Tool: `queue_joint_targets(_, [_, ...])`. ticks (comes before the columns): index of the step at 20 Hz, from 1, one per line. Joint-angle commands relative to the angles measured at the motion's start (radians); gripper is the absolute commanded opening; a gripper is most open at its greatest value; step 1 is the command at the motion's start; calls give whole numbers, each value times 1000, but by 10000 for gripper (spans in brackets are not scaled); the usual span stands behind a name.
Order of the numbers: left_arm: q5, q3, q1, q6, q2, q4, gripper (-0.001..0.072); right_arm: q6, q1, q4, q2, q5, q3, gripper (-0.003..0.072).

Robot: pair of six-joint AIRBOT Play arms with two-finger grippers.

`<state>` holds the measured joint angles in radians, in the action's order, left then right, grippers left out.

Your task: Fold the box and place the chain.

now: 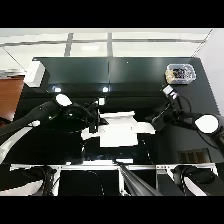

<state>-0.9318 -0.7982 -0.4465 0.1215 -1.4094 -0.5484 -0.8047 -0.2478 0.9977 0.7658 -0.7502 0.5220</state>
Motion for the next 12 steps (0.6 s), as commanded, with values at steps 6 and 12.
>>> queue_joint_targets(6, [42,-22,-20,35,-73,-31,25,66,-133,9,0,-6,-90,630])
queue_joint_targets(12, [42,-22,-20,35,-73,-32,25,468,-228,-18,12,-48,-120,628])
